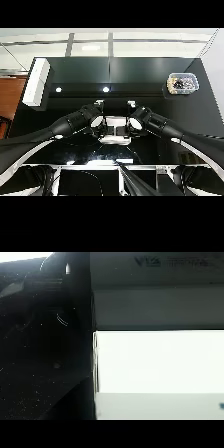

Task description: Fold the box and place the chain.

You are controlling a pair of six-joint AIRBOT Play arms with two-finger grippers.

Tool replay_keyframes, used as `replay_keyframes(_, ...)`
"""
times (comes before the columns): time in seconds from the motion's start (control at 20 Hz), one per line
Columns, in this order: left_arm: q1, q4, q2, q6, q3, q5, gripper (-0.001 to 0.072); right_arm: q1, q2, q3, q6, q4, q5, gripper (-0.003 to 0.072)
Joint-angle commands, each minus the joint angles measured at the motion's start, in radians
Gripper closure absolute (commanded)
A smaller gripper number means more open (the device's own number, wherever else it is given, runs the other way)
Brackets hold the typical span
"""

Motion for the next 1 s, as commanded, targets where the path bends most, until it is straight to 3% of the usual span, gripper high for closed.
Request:
replay_keyframes(0.0, 0.001, -0.001, 0.000, -0.003, 0.000, 0.002, 0.0682, -0.002, 0.006, 0.001, 0.002, -0.003, 0.017, 0.0377)
replay_keyframes(0.05, 0.001, -0.001, 0.000, -0.003, 0.000, 0.002, 0.0682, -0.002, 0.019, 0.001, 0.002, -0.004, 0.026, 0.0330)
replay_keyframes(0.25, 0.001, -0.001, 0.000, -0.003, 0.000, 0.003, 0.0682, -0.002, 0.148, 0.001, -0.004, -0.084, 0.088, 0.0330)
replay_keyframes(0.4, 0.001, -0.001, 0.000, -0.003, 0.000, 0.005, 0.0682, -0.002, 0.317, 0.001, -0.084, -0.095, 0.140, 0.0333)
replay_keyframes(0.5, 0.001, 0.001, 0.000, -0.003, 0.000, 0.006, 0.0682, -0.005, 0.449, 0.001, -0.079, -0.245, 0.200, 0.0332)
replay_keyframes(0.6, 0.001, 0.006, 0.000, -0.003, 0.000, 0.005, 0.0682, -0.052, 0.557, 0.000, -0.075, -0.494, 0.294, 0.0332)
replay_keyframes(0.7, 0.001, 0.006, 0.000, -0.003, 0.000, 0.006, 0.0682, -0.155, 0.590, 0.000, -0.105, -0.701, 0.346, 0.0332)
replay_keyframes(0.8, 0.001, 0.007, 0.000, -0.003, 0.000, 0.007, 0.0682, -0.323, 0.585, -0.013, -0.235, -0.768, 0.221, 0.0332)
replay_keyframes(0.95, 0.001, 0.006, 0.000, -0.003, 0.000, 0.008, 0.0682, -0.592, 0.571, -0.055, -0.248, -0.729, -0.180, 0.0332)
